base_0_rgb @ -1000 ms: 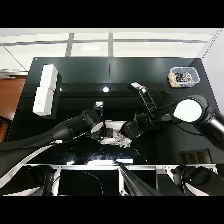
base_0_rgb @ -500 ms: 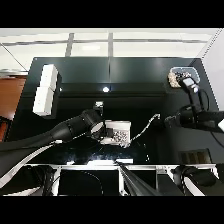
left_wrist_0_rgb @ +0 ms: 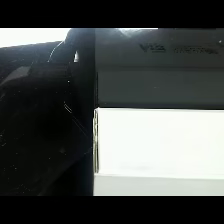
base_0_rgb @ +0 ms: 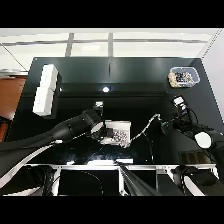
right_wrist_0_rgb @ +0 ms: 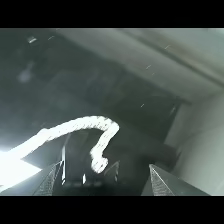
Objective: Fold the box and place the chain.
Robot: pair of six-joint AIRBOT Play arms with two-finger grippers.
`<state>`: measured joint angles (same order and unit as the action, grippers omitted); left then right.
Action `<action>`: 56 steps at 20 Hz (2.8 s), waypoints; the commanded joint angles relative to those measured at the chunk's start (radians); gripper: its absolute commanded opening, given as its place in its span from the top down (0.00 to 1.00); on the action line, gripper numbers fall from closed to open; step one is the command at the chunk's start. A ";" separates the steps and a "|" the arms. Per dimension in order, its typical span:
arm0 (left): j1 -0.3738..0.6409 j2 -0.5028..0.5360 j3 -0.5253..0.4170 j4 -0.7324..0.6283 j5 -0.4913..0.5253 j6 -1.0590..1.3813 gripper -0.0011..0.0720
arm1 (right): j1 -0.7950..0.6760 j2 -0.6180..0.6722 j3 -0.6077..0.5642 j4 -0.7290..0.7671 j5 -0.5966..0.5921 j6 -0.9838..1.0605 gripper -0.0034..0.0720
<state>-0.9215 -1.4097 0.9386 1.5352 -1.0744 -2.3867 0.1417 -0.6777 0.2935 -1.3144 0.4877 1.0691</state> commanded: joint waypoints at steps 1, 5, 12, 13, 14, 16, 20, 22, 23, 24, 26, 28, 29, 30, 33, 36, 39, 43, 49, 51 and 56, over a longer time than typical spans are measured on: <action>0.001 0.000 0.000 0.001 0.001 0.000 0.94 | -0.004 -0.108 -0.029 -0.003 -0.156 -0.016 0.02; 0.001 0.000 0.000 0.000 0.000 0.000 0.94 | -0.004 -0.167 -0.029 -0.003 -0.154 -0.016 0.02; 0.001 0.000 0.000 0.001 0.000 0.000 0.94 | -0.004 -0.171 -0.029 0.006 -0.105 -0.014 0.33; 0.001 0.000 0.000 0.000 0.000 0.000 0.94 | -0.004 -0.174 -0.029 0.017 -0.103 -0.014 0.33; 0.001 0.000 0.000 0.000 0.000 0.000 0.94 | -0.004 -0.176 -0.029 0.033 -0.107 -0.015 0.33; 0.001 0.000 0.000 0.000 0.000 0.000 0.94 | -0.004 -0.183 -0.029 0.072 -0.114 -0.015 0.33; 0.001 0.000 0.000 0.000 0.000 0.000 0.94 | -0.004 -0.197 -0.029 0.092 -0.113 -0.014 0.33; 0.001 0.000 0.000 0.000 0.000 0.000 0.94 | -0.004 -0.210 -0.029 0.097 -0.105 -0.014 0.33; 0.001 0.000 0.000 0.000 0.000 0.000 0.94 | -0.004 -0.216 -0.029 0.112 -0.104 -0.015 0.33; 0.001 0.000 0.000 0.000 0.000 0.000 0.94 | -0.004 -0.217 -0.029 0.115 -0.105 -0.014 0.33; 0.001 0.000 0.000 0.000 0.000 0.000 0.94 | -0.004 -0.217 -0.029 0.132 -0.109 -0.015 0.35; 0.001 0.000 0.000 0.000 0.000 0.000 0.94 | -0.004 -0.217 -0.027 0.133 -0.107 -0.015 0.79; 0.001 0.000 0.000 0.000 0.000 0.000 0.94 | -0.004 -0.217 -0.024 0.133 -0.104 -0.015 0.79; 0.001 0.000 0.000 0.000 0.000 0.000 0.94 | -0.004 -0.217 -0.017 0.133 -0.090 -0.015 0.79; 0.001 0.000 0.000 0.000 0.000 0.000 0.94 | -0.004 -0.216 0.024 0.132 0.000 -0.015 0.90; 0.001 0.000 0.000 0.000 0.000 0.000 0.94 | -0.005 -0.209 0.107 0.131 0.151 -0.015 0.90; 0.001 0.000 0.000 0.001 0.000 0.000 0.94 | -0.005 -0.155 0.217 0.129 0.277 -0.015 0.90; 0.001 0.000 0.000 0.000 0.000 0.000 0.94 | -0.004 -0.055 0.415 0.137 0.501 0.008 0.90; 0.001 0.000 0.000 0.001 0.000 0.000 0.94 | -0.004 0.033 0.779 0.251 0.780 0.121 0.90; 0.001 0.000 0.000 0.000 0.000 0.000 0.94 | -0.004 0.033 0.825 0.383 0.803 0.129 0.90; 0.001 0.000 0.000 0.000 0.000 0.000 0.94 | 0.090 -0.025 0.735 0.625 0.830 0.127 0.90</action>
<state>-0.9215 -1.4097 0.9386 1.5356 -1.0752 -2.3867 0.1768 -0.6769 1.0519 -0.8246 1.2884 1.1873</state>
